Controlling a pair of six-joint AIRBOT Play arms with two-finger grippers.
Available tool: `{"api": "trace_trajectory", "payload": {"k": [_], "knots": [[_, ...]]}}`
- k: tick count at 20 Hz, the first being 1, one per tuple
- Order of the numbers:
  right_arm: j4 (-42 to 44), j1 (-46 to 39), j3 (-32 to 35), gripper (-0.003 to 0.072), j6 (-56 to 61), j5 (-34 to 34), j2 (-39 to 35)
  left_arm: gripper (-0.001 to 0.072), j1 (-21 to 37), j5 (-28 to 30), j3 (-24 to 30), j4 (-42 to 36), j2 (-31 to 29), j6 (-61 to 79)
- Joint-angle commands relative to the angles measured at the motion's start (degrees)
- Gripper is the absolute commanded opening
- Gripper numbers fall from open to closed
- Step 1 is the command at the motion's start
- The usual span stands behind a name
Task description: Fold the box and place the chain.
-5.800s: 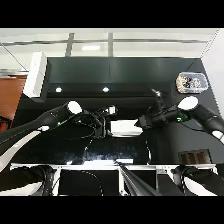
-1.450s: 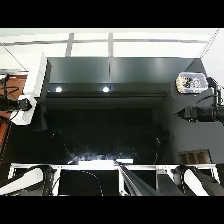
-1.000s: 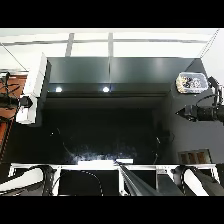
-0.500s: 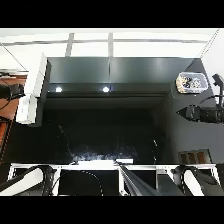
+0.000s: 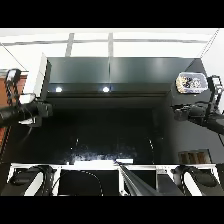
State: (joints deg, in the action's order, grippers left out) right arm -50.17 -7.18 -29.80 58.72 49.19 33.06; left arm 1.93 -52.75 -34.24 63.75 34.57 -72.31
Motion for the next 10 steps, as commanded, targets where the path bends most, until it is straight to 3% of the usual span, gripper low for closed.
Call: {"api": "trace_trajectory", "payload": {"k": [1, 10], "knots": [[-1.31, 1.46, 2.86, 0.0010, -0.48, -6.60, -0.63, 0.0030, -2.91, 2.69, 6.23, 2.01, -9.40, -0.09], [-1.09, 1.46, 2.86, 0.0010, -0.48, -6.62, -0.63, 0.0031, -2.91, 3.02, 6.21, 1.60, -10.80, -0.09]]}}
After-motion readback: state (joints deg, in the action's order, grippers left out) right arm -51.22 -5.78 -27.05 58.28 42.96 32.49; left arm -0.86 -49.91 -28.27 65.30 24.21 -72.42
